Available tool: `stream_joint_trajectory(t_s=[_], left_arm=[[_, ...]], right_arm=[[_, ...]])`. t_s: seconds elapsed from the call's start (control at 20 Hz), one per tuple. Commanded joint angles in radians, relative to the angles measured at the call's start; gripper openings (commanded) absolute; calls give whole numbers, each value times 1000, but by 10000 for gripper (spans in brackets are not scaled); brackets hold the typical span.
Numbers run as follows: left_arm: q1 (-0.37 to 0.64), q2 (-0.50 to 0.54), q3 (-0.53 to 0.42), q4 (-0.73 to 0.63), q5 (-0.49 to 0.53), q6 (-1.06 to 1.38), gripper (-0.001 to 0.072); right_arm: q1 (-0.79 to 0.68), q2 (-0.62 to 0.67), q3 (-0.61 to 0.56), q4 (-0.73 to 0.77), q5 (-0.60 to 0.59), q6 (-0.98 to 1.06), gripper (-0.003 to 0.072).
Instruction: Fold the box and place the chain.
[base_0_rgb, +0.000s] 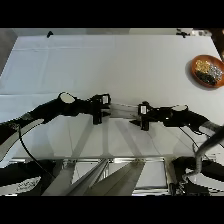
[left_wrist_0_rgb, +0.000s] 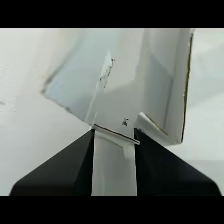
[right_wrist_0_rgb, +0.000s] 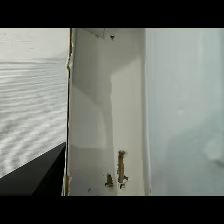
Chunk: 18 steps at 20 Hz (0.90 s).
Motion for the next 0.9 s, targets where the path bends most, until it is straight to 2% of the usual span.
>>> stream_joint_trajectory(t_s=[0.0, 0.15, 0.3, 0.4, 0.5, 0.55, 0.65, 0.85], left_arm=[[56, 4, -1, 88, -254, -71, 191], [50, 4, -1, 84, -286, -70, 155], [42, 4, -1, 92, -274, -70, 172], [47, 4, -1, 99, -232, -74, 313], [45, 4, -1, 94, -208, -73, 423], [45, 4, -1, 84, -205, -73, 426], [44, 4, -1, 76, -198, -70, 496], [45, 5, -1, 76, -132, -71, 541]], right_arm=[[-1, 0, 0, 16, -16, 10, 413], [-1, 0, 0, 15, -16, 10, 413], [-1, 0, 0, 15, -16, 10, 413], [-1, 0, 0, 15, -16, 10, 413], [-1, 0, 0, 15, -16, 10, 413], [-1, 0, 0, 16, -16, 10, 413], [-1, 0, 0, 15, -16, 10, 413], [-1, 0, 0, 15, -16, 10, 413]])
